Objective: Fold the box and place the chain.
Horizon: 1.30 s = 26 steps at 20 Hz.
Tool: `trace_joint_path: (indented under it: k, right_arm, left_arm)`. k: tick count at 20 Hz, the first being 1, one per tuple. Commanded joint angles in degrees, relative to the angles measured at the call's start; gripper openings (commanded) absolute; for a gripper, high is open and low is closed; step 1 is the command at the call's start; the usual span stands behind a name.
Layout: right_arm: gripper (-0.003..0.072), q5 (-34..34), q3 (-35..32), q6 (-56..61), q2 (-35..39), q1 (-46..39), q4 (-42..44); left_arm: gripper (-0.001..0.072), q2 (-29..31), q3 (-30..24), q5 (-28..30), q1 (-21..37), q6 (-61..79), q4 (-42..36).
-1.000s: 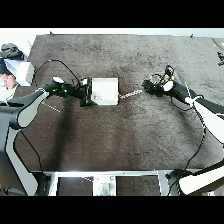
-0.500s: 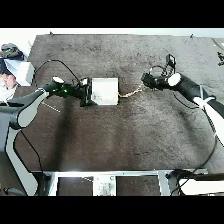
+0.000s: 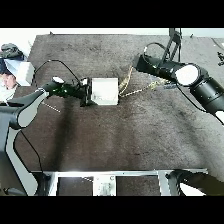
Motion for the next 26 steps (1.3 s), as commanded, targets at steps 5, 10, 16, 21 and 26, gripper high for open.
trace_joint_path:
  k: [5, 10, 16, 21, 26]
  right_arm:
    - [0.0011, -9.01, 4.81, -1.42, 0.39, 10.56, 0.0]
    - [0.0012, -6.93, 5.42, -1.42, -5.09, 12.2, -0.04]
    - [0.0419, -4.02, 5.01, -1.4, -10.32, 11.23, -0.7]
    - [0.046, 4.61, 0.98, -1.33, -8.79, 3.91, -7.89]
    - [0.046, 3.32, -9.97, 4.92, -9.55, -9.73, -7.96]
  left_arm:
    - [0.0346, 0.04, 0.0, 0.0, 0.04, 0.0, 0.02]
    - [0.0347, 0.04, 0.0, 0.0, 0.04, 0.0, 0.02]
    - [0.0347, 0.04, 0.0, 0.0, 0.04, 0.0, 0.02]
    - [0.0347, 0.04, 0.0, 0.0, 0.07, 0.0, 0.02]
    - [0.0347, 0.04, 0.0, 0.0, 0.07, 0.0, 0.02]
